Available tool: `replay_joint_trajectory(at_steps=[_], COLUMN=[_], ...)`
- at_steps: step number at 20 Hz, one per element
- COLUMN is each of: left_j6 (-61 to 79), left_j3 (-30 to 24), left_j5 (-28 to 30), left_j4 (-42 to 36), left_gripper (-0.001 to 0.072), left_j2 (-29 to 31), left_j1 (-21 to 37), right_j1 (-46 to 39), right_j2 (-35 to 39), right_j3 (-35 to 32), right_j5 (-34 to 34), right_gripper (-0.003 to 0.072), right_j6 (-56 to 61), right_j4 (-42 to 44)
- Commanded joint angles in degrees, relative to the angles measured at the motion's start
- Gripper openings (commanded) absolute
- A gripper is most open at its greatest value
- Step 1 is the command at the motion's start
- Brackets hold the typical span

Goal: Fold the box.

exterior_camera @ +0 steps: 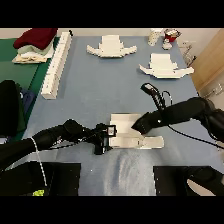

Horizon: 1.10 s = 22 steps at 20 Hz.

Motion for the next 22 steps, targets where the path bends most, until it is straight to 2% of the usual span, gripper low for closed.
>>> replay_joint_trajectory(at_steps=[1, 2, 5, 10, 15, 16, 18, 20, 21, 22], left_j6=[0.0, 0.0, 0.0, 0.0, 0.0, 0.0, 0.0, 0.0, 0.0, 0.0], left_j3=[0.02, 0.02, 0.02, 0.02, 0.02, 0.02, 0.02, 0.02, 0.02, 0.02], left_j5=[0.02, 0.02, 0.02, 0.02, 0.02, 0.02, 0.02, 0.02, 0.02, 0.02], left_j4=[0.02, 0.02, 0.0, 0.02, 0.0, 0.02, 0.02, 0.02, 0.02, 0.02], left_gripper=[0.0443, 0.0443, 0.0442, 0.0443, 0.0443, 0.0443, 0.0443, 0.0442, 0.0443, 0.0443], left_j2=[0.04, 0.07, 0.04, 0.04, 0.07, 0.04, 0.04, 0.07, 0.07, 0.04], left_j1=[0.02, 0.02, 0.02, 0.02, 0.02, 0.02, 0.02, 0.02, 0.02, 0.02], right_j1=[0.04, 0.02, 0.04, 0.04, 0.15, 0.15, 0.17, 0.17, 0.15, 0.17], right_j2=[7.3, 8.02, 6.82, 3.5, 0.13, -0.39, -0.98, -1.03, -1.03, -1.07], right_j3=[-3.3, -4.9, -8.7, -12.48, -12.7, -12.7, -12.7, -12.7, -12.7, -12.72], right_j5=[-9.62, -9.46, -6.47, 3.26, 5.14, 5.53, 5.75, 6.93, 7.72, 8.5], right_gripper=[0.0512, 0.0586, 0.0589, 0.0589, 0.0583, 0.0541, 0.0308, 0.0237, 0.0144, 0.0142], right_j6=[-10.93, -14.05, -21.9, -40.7, -43.74, -44.81, -46.62, -48.96, -49.72, -50.07], right_j4=[-6.05, -7.8, -10.4, -10.64, -8.11, -7.37, -5.42, -3.06, -2.03, -0.55])
